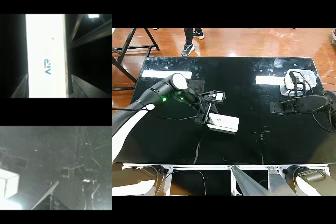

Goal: Fold the box and place the chain.

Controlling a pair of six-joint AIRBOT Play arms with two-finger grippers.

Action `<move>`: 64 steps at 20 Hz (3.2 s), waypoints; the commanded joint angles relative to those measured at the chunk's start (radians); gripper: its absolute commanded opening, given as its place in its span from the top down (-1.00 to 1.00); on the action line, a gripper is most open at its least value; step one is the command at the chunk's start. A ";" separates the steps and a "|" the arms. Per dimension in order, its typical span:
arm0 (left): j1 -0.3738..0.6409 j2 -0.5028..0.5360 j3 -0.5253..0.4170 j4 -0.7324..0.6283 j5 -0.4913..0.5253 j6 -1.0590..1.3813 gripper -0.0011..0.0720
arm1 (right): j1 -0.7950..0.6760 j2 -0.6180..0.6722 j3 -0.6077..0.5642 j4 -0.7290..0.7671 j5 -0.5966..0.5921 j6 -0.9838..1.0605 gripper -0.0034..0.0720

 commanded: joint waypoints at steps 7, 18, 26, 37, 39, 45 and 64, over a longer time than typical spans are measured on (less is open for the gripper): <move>-0.034 -0.001 -0.010 0.046 0.077 -0.119 -0.81 | 0.000 0.000 0.001 -0.002 0.008 0.000 0.87; -0.082 0.056 -0.010 0.149 0.077 -0.237 -0.81 | 0.000 0.000 0.001 -0.003 0.034 0.000 0.87; -0.120 0.076 -0.060 0.192 0.173 -0.279 -0.81 | 0.000 0.000 0.001 -0.003 0.021 0.000 0.87; -0.121 0.074 -0.060 0.156 0.174 -0.277 -0.81 | 0.000 0.000 0.001 -0.002 0.022 0.000 0.87; -0.121 0.074 -0.060 0.154 0.154 -0.277 -0.81 | 0.000 0.000 0.001 -0.002 0.022 0.000 0.87; -0.121 0.073 -0.061 0.159 0.154 -0.252 -0.81 | 0.000 0.000 0.001 -0.002 0.022 0.000 0.87; -0.121 0.063 -0.061 0.159 0.166 -0.238 -0.81 | 0.000 0.000 0.001 -0.002 0.021 0.000 0.87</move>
